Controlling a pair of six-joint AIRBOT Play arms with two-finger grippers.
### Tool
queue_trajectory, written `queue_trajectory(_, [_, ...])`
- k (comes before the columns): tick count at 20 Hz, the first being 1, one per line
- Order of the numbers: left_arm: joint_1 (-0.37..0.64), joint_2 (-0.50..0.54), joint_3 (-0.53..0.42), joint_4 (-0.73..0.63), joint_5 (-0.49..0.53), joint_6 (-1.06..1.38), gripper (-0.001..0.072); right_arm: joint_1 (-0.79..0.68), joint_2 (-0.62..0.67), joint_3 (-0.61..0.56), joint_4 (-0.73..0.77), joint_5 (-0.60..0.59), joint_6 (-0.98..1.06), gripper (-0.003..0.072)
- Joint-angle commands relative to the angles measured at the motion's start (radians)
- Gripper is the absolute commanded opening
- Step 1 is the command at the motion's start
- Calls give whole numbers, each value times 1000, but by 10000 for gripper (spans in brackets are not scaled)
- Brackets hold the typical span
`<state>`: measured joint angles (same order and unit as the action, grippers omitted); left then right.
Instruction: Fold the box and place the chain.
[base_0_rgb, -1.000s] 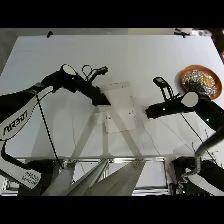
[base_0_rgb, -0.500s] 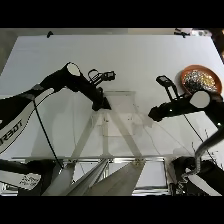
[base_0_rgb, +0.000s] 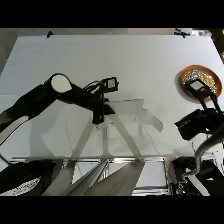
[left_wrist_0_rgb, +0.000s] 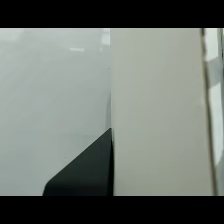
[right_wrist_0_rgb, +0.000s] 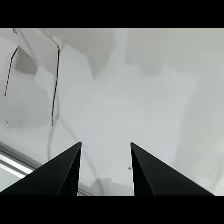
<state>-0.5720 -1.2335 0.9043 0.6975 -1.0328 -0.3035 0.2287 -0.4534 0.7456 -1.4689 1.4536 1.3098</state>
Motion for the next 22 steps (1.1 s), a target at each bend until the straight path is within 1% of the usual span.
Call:
queue_trajectory(1, [-10,80,-164,-77,55,75,-2,1,136,2,-27,31,33,342])
queue_trajectory(3, [-9,63,-183,-76,56,80,-2,1,151,2,-18,23,55,342])
queue_trajectory(5, [-10,35,-184,-79,103,117,3,1,147,2,-8,17,55,342])
queue_trajectory(9, [-10,-44,-184,-89,164,318,4,1,145,1,10,-19,55,342])
queue_trajectory(12, [-10,-107,-184,-181,222,349,4,1,143,1,11,-37,55,342])
queue_trajectory(13, [-10,-119,-184,-199,225,399,4,1,143,1,11,-37,55,342])
queue_trajectory(16, [-9,-129,-184,-218,227,555,3,1,143,0,10,-43,55,342])
queue_trajectory(20, [-9,-130,-183,-218,238,558,3,1,126,0,11,-61,55,342])
queue_trajectory(22, [-9,-130,-183,-218,258,547,2,1,114,0,11,-62,55,342])
